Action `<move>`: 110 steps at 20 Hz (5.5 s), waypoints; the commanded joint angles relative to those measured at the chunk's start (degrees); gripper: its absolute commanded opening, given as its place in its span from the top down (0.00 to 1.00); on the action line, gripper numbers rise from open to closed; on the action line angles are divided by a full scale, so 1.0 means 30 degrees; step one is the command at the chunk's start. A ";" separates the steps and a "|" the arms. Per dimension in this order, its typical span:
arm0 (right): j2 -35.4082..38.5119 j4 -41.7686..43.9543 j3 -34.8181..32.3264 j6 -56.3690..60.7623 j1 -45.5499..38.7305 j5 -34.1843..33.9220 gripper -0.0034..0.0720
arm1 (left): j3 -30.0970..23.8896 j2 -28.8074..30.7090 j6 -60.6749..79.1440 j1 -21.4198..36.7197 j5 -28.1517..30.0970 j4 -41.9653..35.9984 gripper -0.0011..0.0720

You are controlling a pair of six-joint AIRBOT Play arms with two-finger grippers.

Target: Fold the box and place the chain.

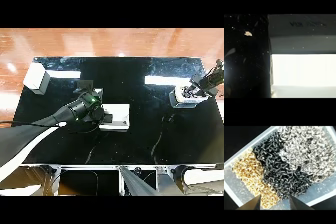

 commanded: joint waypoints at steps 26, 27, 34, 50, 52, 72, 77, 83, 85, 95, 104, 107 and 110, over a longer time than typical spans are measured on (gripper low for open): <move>-0.2229 0.3636 0.0102 -0.2171 -0.1042 -0.2514 0.88 | -0.0007 -0.0022 0.0007 0.0153 -0.0073 -0.0211 0.96; -0.2215 0.3825 0.0255 -0.2368 -0.1042 -0.2135 0.88 | -0.0007 -0.0022 0.0007 0.0153 -0.0066 -0.0211 0.96; -0.0714 0.3825 0.2353 -0.3009 -0.1042 0.0160 0.92 | -0.0007 -0.0022 0.0007 0.0153 -0.0080 -0.0211 0.96; 0.6951 0.5617 0.2506 -0.6375 -0.1231 -0.0488 0.92 | -0.0007 -0.0022 0.0058 0.0117 0.0015 -0.0342 0.96; 0.7322 0.5690 0.2565 -0.6470 -0.1224 -0.0634 0.92 | -0.0007 -0.0022 0.0066 0.0117 -0.0087 -0.0342 0.96; 1.2072 0.3628 0.7788 -0.7526 0.4889 0.0918 0.91 | -0.0007 -0.0022 0.0087 0.0117 -0.0073 -0.0342 0.96; 1.3136 0.1581 0.7781 -0.6623 1.0295 0.2025 0.91 | -0.0007 -0.0022 0.0087 0.0117 -0.0066 -0.0342 0.96; 1.3114 0.1195 0.5523 -0.6244 1.5373 0.2543 0.91 | -0.0007 -0.0022 0.0087 0.0117 0.0073 -0.0350 0.96; 1.3100 0.1290 0.3927 -0.6135 1.6517 0.2361 0.91 | -0.0007 -0.0022 0.0087 0.0117 0.0131 -0.0342 0.96; 1.1577 0.6171 -0.3220 -0.7096 1.7231 -0.0597 0.92 | -0.0007 -0.0022 0.0087 0.0117 0.0138 -0.0277 0.96; 0.7169 0.6630 -0.3592 -0.7803 1.7347 -0.1792 0.91 | -0.0007 -0.0022 0.0080 0.0117 0.0073 -0.0284 0.96; 0.7002 0.5187 -0.4809 -0.7104 1.7340 -0.2907 0.91 | -0.0007 -0.0022 0.0080 0.0117 0.0080 -0.0277 0.96; 0.6994 0.5690 -0.6346 -0.7060 1.7347 -0.3162 0.91 | -0.0007 -0.0022 0.0080 0.0117 0.0073 -0.0277 0.96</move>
